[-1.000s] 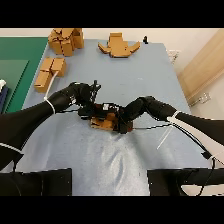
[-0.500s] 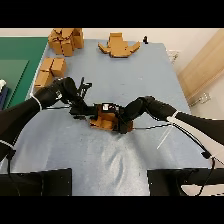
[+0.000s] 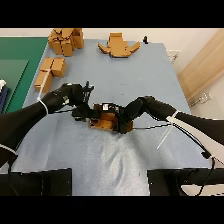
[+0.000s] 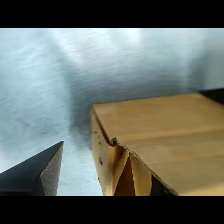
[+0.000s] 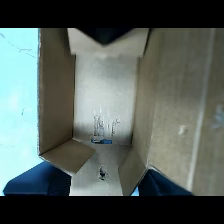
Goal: Fold the box.
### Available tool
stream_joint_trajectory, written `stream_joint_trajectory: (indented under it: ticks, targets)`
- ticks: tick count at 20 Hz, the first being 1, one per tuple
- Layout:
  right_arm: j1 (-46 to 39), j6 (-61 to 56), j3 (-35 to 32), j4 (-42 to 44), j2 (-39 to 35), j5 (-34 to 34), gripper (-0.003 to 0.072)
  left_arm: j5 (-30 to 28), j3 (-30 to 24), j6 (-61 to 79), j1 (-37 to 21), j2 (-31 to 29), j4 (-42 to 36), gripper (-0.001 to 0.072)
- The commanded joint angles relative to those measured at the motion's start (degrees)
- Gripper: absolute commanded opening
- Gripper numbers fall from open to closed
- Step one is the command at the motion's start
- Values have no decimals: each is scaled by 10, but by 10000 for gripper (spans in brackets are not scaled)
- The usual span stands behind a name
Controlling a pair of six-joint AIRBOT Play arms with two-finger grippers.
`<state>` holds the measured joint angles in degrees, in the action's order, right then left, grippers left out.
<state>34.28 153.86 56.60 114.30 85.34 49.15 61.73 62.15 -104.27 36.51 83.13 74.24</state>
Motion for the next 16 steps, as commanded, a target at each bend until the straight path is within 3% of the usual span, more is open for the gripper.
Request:
stream_joint_trajectory:
  ticks: [1, 3, 11, 12, 13, 16]
  targets:
    - [0, -7, 0, -1, 0, 0, 508, 10, 17, -151, 56, 0, 154, 578]
    - [0, -11, 0, -1, 0, 0, 508, 17, 31, -182, 75, 1, 192, 578]
    - [0, -24, 0, -1, 0, 3, 508, 53, 48, -188, 98, 42, 205, 578]
    - [0, -24, 0, -1, 0, 3, 508, 53, 52, -202, 104, 43, 222, 539]
    - [0, -24, 0, -1, 0, 3, 508, 53, 56, -203, 108, 43, 239, 420]
    - [0, -24, 0, -1, 0, 3, 508, 54, 59, -211, 110, 44, 248, 407]
